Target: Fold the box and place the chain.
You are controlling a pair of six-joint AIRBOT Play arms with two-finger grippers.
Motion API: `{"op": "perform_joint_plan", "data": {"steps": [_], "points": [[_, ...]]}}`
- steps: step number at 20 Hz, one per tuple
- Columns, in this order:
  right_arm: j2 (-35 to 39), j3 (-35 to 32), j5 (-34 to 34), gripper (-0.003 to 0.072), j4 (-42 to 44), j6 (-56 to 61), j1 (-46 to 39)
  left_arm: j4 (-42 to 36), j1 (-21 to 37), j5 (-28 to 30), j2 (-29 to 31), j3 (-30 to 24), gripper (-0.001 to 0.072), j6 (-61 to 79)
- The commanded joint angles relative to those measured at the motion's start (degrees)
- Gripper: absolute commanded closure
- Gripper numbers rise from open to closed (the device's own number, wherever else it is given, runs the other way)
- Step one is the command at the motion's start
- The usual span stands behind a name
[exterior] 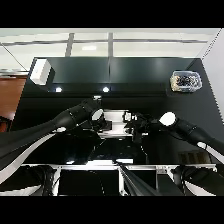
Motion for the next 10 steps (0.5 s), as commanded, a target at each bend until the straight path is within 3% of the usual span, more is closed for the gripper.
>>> {"op": "perform_joint_plan", "data": {"steps": [1,3,4,5,6,7,8,9,10], "points": [[-1.0,0.0,0.4,0.0510,3.2,1.9,0.0,-0.1,0.0,0.1,0.0,0.0,0.0681,-0.1],[-1.0,0.0,0.7,0.0506,2.8,2.8,0.0,-0.1,0.0,0.1,0.0,0.0,0.0681,-0.1],[-1.0,0.0,0.5,0.0364,2.8,2.9,0.0,-0.1,0.0,0.1,0.0,0.0,0.0681,-0.1],[-1.0,0.0,0.4,0.0290,2.8,3.0,0.0,-0.1,0.0,0.1,0.0,0.0,0.0681,-0.1],[-1.0,0.0,0.4,0.0364,2.4,3.4,0.0,-0.1,0.0,0.1,0.0,0.0,0.0681,-0.1],[-1.0,0.0,0.5,0.0525,1.8,4.1,0.0,-0.1,0.0,0.1,0.0,0.0,0.0681,-0.1],[-1.0,0.0,0.3,0.0442,1.6,4.9,0.0,-0.1,0.0,0.1,0.0,0.0,0.0681,-0.1],[-1.0,0.0,0.1,0.0313,1.7,5.9,0.0,-0.1,0.0,0.1,0.0,0.0,0.0681,-0.1],[-1.0,0.0,0.3,0.0408,1.2,6.6,0.0,-0.1,0.0,0.1,0.0,0.0,0.0681,-0.1]]}}
